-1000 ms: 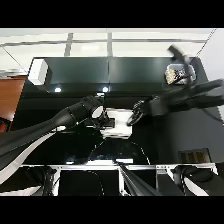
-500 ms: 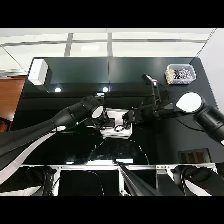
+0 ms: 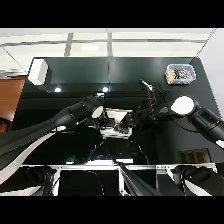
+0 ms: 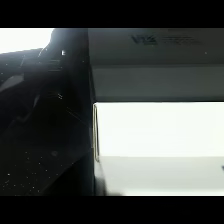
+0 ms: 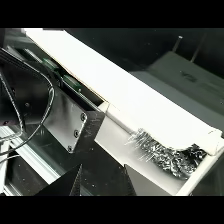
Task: Fold the box and place the chain.
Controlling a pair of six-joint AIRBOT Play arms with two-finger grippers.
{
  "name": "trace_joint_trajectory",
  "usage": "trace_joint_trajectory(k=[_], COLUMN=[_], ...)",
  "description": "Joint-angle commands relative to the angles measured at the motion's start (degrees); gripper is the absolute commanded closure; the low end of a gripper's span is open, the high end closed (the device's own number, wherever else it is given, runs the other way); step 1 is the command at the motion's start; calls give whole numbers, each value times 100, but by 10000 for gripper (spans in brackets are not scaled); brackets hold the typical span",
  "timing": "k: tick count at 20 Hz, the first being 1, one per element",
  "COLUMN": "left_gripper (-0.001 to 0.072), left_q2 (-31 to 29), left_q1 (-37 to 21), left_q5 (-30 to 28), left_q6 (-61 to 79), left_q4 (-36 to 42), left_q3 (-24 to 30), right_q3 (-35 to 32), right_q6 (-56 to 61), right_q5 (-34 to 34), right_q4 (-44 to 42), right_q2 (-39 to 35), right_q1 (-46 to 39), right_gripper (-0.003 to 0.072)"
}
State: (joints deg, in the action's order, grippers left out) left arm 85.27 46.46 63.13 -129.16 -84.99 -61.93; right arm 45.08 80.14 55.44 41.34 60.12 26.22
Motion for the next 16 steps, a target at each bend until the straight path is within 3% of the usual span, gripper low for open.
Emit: trace_joint_trajectory(k=[1,6,12,13,15,16], left_gripper=[685,685,681,598,146,100], left_q2=[-2,0,-13,-33,-114,-192], left_q1=[-2,-4,-39,-26,2,2], left_q5=[-15,-96,-254,-275,-219,-179], left_q6=[0,0,-693,-780,-765,-629], left_q4=[15,20,-170,-144,-160,-203], left_q3=[-2,-2,-4,-4,-4,-4], right_q3=[-4,-9,-9,-9,-9,-9], right_q6=[-7,164,166,166,162,162], right_q5=[269,841,319,251,181,149], right_q4=[236,1797,1703,1711,1727,1727], right_q2=[-31,-140,-140,-140,-140,-140], right_q1=[-297,-1187,-1130,-1062,-931,-887], right_gripper=[362,362,362,362,362,362])
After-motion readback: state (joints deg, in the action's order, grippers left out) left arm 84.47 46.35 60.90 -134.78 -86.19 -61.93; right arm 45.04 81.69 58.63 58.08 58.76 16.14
